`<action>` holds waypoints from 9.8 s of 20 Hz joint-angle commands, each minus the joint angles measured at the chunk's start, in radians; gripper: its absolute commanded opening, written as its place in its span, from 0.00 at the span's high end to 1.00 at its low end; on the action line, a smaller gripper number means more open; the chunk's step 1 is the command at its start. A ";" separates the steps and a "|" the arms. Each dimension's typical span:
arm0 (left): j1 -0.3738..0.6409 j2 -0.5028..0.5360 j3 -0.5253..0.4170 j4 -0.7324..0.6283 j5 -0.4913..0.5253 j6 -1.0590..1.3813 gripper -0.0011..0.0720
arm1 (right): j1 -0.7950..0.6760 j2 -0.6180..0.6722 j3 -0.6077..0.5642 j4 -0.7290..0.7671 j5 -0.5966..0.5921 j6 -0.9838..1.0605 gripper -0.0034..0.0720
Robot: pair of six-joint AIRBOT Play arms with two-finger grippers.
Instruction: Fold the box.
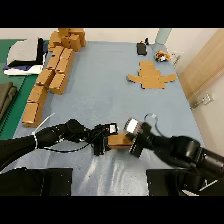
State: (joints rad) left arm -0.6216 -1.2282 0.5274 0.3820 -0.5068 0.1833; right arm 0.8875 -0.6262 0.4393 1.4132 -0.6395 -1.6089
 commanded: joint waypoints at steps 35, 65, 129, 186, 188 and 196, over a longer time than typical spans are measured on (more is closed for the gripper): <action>0.000 0.000 0.001 0.000 0.000 0.000 0.24 | 0.675 -0.134 -0.090 -1.097 -0.209 0.758 0.95; 0.000 0.000 0.001 0.000 0.000 0.000 0.24 | 0.679 -0.193 -0.096 -0.925 -0.200 0.834 0.95; 0.000 0.000 0.001 0.000 0.000 0.000 0.24 | 0.658 -0.288 -0.087 -1.062 -0.130 1.044 0.95; 0.814 0.039 0.141 0.871 0.105 -1.464 0.24 | -0.653 -0.688 0.541 0.303 -0.603 0.352 0.95; 0.814 -0.013 0.193 0.871 0.108 -1.463 0.24 | -0.653 -0.688 0.541 0.303 -0.603 0.352 0.95; 0.816 -0.107 0.257 0.871 0.294 -1.437 0.24 | -0.653 -0.688 0.541 0.303 -0.603 0.352 0.95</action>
State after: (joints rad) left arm 0.1932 -1.3098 0.7712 1.2522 -0.2779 -1.2572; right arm 0.2348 -1.3136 0.9794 1.7164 -1.2427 -1.2572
